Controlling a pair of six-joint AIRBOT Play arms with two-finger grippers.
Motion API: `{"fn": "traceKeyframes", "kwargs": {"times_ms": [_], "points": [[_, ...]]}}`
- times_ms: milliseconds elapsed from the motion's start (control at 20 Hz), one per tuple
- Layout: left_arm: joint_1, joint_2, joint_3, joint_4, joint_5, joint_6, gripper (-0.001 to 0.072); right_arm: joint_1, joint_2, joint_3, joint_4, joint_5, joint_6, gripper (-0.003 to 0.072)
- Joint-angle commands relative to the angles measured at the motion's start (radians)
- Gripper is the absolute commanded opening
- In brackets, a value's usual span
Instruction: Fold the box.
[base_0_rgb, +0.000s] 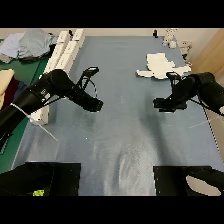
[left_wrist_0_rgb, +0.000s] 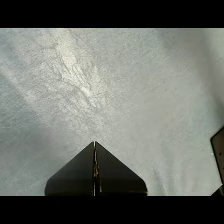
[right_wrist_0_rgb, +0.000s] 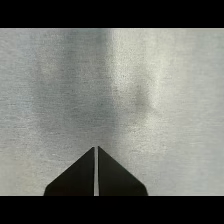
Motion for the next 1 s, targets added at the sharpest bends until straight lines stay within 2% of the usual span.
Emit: {"fn": "traceKeyframes", "kwargs": {"times_ms": [0,200,350,400,450,500,700,750,950], "points": [[0.0,0.001,0.0,0.0,0.0,0.0,0.0013,0.0,0.0,0.001,0.0,0.001,0.0,0.0039],[0.0,0.001,0.0,0.0,0.0,0.0,0.0012,0.0,0.0,0.001,0.009,0.009,0.001,0.0039],[0.0,0.001,0.0,0.0,0.0,0.0,0.0013,0.0,-0.003,-0.001,0.121,0.038,0.024,0.0042],[0.0,0.001,0.0,0.0,0.0,0.0,0.0013,-0.004,-0.01,0.008,0.111,0.056,0.077,0.0119],[0.0,0.001,0.0,0.0,0.0,0.0,0.0013,-0.028,-0.029,0.036,0.103,0.061,0.116,0.03],[0.0,0.001,0.0,0.0,0.0,0.0,0.0013,-0.07,-0.057,0.082,0.113,0.058,0.129,0.0327],[0.0,0.001,0.0,0.0,0.0,0.0,0.0013,-0.346,-0.233,0.374,0.224,0.052,0.114,0.034],[0.0,0.001,0.0,0.0,0.0,0.0,0.0013,-0.411,-0.296,0.454,0.238,0.054,0.108,0.0436],[0.0,0.001,0.0,0.0,0.0,0.0,0.0013,-0.576,-0.574,0.728,0.276,0.08,0.093,0.0451]]}}
